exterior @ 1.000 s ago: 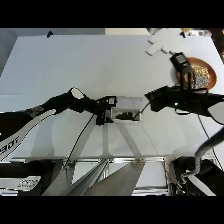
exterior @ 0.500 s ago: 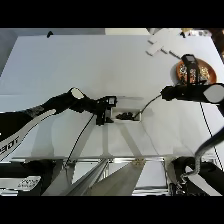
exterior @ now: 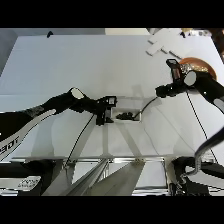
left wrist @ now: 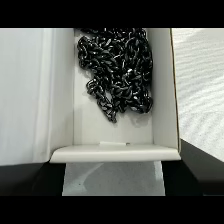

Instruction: Fold the box and place the chain.

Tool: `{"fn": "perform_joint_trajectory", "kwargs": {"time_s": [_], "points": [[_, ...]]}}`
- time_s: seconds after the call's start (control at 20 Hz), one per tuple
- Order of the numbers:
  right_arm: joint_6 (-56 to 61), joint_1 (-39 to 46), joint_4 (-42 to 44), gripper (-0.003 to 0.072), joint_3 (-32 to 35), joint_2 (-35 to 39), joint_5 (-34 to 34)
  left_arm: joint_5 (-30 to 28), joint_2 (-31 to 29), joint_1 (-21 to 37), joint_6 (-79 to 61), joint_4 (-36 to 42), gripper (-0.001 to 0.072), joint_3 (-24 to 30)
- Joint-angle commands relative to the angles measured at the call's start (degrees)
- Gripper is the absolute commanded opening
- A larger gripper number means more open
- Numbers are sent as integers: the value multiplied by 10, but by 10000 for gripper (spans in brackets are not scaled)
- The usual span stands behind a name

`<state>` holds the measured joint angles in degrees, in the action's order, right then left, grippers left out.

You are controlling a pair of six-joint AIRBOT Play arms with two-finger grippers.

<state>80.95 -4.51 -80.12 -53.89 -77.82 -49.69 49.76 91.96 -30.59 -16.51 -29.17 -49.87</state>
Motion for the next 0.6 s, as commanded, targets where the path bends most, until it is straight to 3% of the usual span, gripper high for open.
{"fn": "perform_joint_trajectory", "kwargs": {"time_s": [0.0,0.55], "points": [[3,0,-14,240,-21,-30,-8,0,0,0,0,0,326,0],[26,-24,-36,240,-22,-78,0,0,0,0,0,0,326,0]]}}
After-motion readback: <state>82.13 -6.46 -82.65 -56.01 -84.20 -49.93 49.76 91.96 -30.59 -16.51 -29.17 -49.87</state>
